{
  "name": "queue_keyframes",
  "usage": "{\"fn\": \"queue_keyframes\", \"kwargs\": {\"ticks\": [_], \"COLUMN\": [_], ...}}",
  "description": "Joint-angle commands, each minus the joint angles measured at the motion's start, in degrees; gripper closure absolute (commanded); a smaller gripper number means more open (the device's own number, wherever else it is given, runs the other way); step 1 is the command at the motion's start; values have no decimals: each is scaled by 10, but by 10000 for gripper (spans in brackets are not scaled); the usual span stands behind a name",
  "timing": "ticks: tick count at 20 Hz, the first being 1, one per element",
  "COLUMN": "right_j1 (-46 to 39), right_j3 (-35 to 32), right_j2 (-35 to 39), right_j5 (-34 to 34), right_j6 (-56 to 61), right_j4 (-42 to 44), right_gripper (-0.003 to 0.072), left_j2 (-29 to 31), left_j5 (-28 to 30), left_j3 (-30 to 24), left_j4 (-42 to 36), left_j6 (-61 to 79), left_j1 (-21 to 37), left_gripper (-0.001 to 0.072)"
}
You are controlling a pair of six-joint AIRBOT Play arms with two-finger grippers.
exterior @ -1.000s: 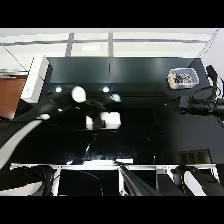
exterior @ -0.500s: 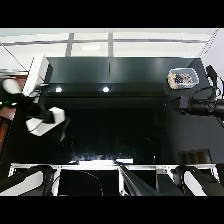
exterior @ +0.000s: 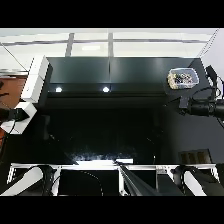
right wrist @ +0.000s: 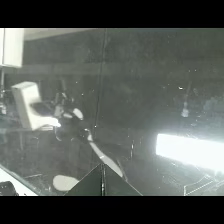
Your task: Fold the box and place the chain.
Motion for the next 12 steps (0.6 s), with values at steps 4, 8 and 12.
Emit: {"fn": "queue_keyframes", "kwargs": {"ticks": [4, 8, 12], "right_j1": [0, 0, 0], "right_j3": [0, 0, 0], "right_j2": [0, 0, 0], "right_j5": [-4, -16, -25], "right_j6": [6, 17, 19], "right_j4": [-1, -1, -2], "right_gripper": [674, 675, 675], "left_j2": [-28, -62, -76], "left_j5": [155, 160, 165], "left_j3": [-4, -4, -4], "left_j4": [-24, -60, -86], "left_j6": [75, 118, 146], "left_j1": [23, 21, 19], "left_gripper": [305, 305, 305]}}
